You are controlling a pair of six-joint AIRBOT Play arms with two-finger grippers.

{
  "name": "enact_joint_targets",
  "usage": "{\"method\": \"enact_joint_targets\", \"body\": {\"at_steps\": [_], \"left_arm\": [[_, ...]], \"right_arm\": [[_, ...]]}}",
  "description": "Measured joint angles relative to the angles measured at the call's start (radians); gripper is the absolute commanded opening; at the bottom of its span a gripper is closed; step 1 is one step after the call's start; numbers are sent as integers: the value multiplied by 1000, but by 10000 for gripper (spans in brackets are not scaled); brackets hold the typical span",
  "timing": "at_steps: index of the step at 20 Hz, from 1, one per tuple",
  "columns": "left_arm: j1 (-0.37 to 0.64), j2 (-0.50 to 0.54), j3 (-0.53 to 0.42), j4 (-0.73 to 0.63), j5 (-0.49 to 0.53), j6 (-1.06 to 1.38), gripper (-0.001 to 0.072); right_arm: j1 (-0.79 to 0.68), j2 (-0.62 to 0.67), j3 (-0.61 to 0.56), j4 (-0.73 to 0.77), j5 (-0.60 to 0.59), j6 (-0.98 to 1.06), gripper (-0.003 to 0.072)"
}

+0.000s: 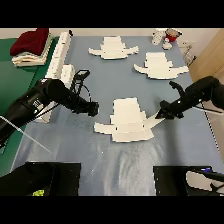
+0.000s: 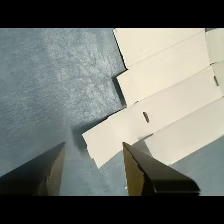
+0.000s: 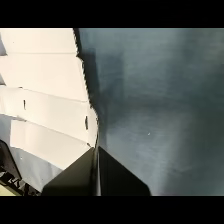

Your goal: Fold the box.

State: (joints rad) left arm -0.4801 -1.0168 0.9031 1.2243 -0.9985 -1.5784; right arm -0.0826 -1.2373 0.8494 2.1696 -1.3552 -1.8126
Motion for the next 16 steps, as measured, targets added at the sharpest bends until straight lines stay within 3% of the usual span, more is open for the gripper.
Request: {"method": "enact_joint_targets", "body": {"at_steps": [5, 6, 7, 11, 13, 16], "left_arm": [[16, 0, 0, -12, -3, 34, 527], [17, 0, 0, -18, -3, 36, 527], [18, 0, 0, -28, -3, 43, 527], [22, -5, 0, -105, -10, 89, 527], [36, -18, 0, -153, -18, 119, 527], [90, -48, 0, -222, -34, 177, 527]], "right_arm": [[46, 100, -148, -32, 105, 52, 280], [49, 100, -156, -41, 114, 55, 254], [51, 95, -159, -43, 124, 55, 167], [57, 65, -159, -45, 111, 11, 144], [58, 57, -159, -20, 106, -23, 8], [66, 53, -161, 40, 101, -83, 2]]}}
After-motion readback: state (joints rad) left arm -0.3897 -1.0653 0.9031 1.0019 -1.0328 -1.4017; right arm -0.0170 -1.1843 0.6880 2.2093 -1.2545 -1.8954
